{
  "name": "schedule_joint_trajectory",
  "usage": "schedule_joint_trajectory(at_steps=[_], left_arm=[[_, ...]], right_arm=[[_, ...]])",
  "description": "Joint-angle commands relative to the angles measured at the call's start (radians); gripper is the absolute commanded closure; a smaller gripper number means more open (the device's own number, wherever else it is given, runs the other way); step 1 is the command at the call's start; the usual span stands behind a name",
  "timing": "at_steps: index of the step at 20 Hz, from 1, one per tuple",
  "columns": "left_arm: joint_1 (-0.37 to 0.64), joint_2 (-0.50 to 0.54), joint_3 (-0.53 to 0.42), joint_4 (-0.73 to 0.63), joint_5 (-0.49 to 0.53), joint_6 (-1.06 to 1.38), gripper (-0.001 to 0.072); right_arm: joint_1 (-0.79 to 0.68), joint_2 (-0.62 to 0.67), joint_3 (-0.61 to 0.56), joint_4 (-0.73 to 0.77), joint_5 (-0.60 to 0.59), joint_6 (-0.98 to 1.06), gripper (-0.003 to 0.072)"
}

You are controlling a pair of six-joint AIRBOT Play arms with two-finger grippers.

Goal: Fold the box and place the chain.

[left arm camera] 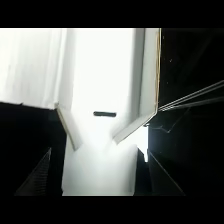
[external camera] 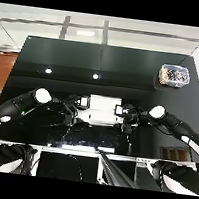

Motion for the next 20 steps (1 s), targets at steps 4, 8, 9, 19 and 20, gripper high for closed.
schedule_joint_trajectory(at_steps=[4,8,9,19,20], left_arm=[[-0.006,-0.040,0.008,-0.084,-0.017,0.052,0.0276],[-0.013,-0.044,0.008,-0.115,-0.016,0.061,0.0546],[-0.021,-0.045,0.008,-0.116,-0.014,0.074,0.0548],[-0.093,-0.087,0.008,-0.161,0.071,0.073,0.0548],[-0.093,-0.088,0.008,-0.161,0.076,0.073,0.0547]], right_arm=[[0.001,-0.001,0.000,0.000,0.000,0.000,0.0554],[0.001,-0.001,0.000,0.000,0.000,0.000,0.0554],[0.001,-0.001,0.000,0.000,0.000,0.000,0.0554],[0.001,-0.001,0.000,0.000,0.000,0.000,0.0554],[0.001,-0.001,0.000,0.000,0.000,0.000,0.0554]])
